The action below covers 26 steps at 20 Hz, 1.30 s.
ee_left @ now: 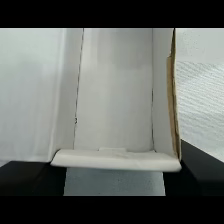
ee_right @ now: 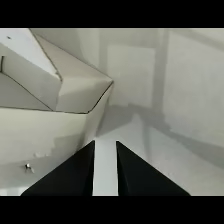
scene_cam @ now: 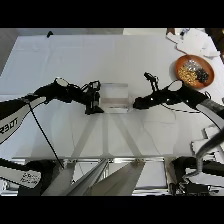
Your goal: Fold the box and place the chain.
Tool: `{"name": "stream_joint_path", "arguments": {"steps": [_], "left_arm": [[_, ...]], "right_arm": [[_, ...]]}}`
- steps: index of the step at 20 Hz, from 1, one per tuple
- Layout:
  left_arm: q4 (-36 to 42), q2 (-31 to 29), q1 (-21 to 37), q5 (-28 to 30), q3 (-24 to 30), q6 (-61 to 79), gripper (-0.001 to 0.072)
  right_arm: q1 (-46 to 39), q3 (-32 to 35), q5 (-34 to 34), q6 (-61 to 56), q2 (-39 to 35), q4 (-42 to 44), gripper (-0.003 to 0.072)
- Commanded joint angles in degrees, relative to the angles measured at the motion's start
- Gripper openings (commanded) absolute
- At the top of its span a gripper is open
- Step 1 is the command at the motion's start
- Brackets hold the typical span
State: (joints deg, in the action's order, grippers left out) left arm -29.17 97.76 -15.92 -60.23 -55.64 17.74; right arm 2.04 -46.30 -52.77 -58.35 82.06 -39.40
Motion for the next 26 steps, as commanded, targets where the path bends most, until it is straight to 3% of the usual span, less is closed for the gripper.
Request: {"name": "stream_joint_path", "arguments": {"steps": [1,7,8,10,20,23,26], "left_arm": [[-0.02,0.0,-0.02,0.0,-0.02,0.0,0.0392],[-0.02,0.0,-0.02,0.0,-0.02,0.0,0.0392],[-0.02,0.0,-0.02,0.0,-0.02,0.0,0.0392],[-0.02,0.0,-0.02,0.0,-0.02,0.0,0.0392],[-0.02,0.0,-0.02,0.0,-0.02,0.0,0.0392],[-0.02,0.0,-0.02,0.0,-0.02,0.0,0.0392],[-0.02,0.0,-0.02,0.0,-0.02,0.0,0.0392]], "right_arm": [[0.15,0.0,-0.22,0.35,-0.9,2.56,0.0163],[0.15,0.0,1.44,0.83,-4.13,3.76,0.0165],[0.15,0.0,1.31,2.25,-4.15,3.85,0.0194],[0.15,0.0,1.49,2.97,-4.13,3.85,0.0323],[4.17,0.0,7.61,2.64,-4.04,4.28,0.0355],[5.77,0.0,8.07,2.4,-4.0,5.4,0.0459],[6.36,0.0,10.45,-0.5,-3.48,5.55,0.0459]]}}
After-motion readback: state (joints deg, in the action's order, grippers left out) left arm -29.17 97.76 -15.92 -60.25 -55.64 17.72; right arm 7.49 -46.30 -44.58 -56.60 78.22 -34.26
